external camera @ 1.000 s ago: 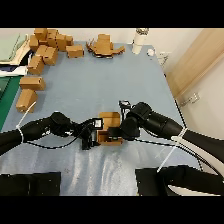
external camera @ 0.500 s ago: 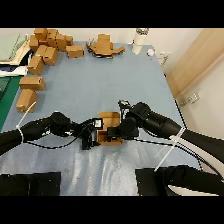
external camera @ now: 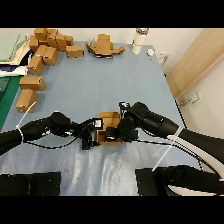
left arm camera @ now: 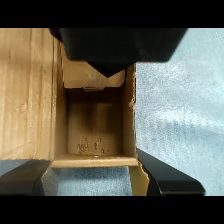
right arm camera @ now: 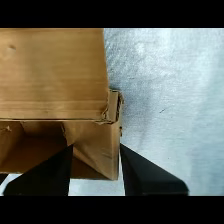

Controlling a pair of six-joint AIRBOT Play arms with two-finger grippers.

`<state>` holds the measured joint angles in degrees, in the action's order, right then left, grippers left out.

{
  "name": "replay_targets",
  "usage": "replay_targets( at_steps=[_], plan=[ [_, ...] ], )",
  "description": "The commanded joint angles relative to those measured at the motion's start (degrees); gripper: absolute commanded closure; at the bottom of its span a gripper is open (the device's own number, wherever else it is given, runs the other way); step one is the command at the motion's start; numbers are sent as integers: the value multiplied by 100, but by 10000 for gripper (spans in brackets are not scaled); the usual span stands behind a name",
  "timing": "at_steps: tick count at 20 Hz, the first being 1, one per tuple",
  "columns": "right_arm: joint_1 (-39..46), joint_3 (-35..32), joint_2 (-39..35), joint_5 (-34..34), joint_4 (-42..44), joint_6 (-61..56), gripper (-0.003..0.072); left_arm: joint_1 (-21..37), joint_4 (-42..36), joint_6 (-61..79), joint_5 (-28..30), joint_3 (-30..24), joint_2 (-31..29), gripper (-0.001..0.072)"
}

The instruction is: Fold the box.

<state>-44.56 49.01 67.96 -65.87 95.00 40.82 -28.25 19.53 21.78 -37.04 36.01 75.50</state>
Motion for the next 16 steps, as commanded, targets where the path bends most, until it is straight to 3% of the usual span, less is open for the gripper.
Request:
replay_targets(
  at_steps=[1,5,10,12,16],
  plan=[
    [-219,424,376,-321,-365,-238,246,0,-2,2,0,4,0,252],
    [-343,835,938,-1368,-946,-334,246,0,-2,2,0,4,0,252],
    [-343,839,1029,-1300,-1091,-398,248,0,-4,2,0,4,-2,253],
    [-343,839,1029,-1244,-1152,-396,347,0,-2,2,0,4,-2,252],
    [-345,839,1029,-914,-1025,-391,348,0,-2,2,0,4,-2,253]
  ],
)
